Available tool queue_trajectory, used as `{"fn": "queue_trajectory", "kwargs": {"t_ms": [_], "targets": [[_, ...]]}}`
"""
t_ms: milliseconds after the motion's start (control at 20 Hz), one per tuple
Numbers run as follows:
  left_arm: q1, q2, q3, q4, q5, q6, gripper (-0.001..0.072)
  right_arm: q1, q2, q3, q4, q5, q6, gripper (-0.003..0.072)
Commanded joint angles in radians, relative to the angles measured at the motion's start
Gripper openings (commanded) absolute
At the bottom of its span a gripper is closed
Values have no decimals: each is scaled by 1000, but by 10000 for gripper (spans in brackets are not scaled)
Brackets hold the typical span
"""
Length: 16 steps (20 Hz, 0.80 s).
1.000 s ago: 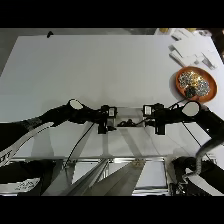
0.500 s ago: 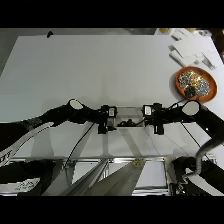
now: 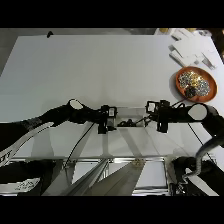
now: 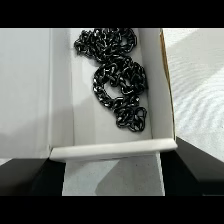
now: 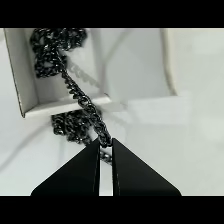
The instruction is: Fold the box and place the chain.
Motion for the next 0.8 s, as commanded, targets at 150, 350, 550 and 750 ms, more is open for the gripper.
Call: {"fn": "queue_trajectory", "kwargs": {"t_ms": [150,350,550,750], "targets": [[0,0,0,0,0,0,9,0,288,1,24,16,313,18],[0,0,0,0,0,0,9,1,330,1,338,109,308,17],[0,0,0,0,0,0,9,6,326,1,581,92,302,18],[0,0,0,0,0,0,9,89,282,0,588,71,303,18]]}}
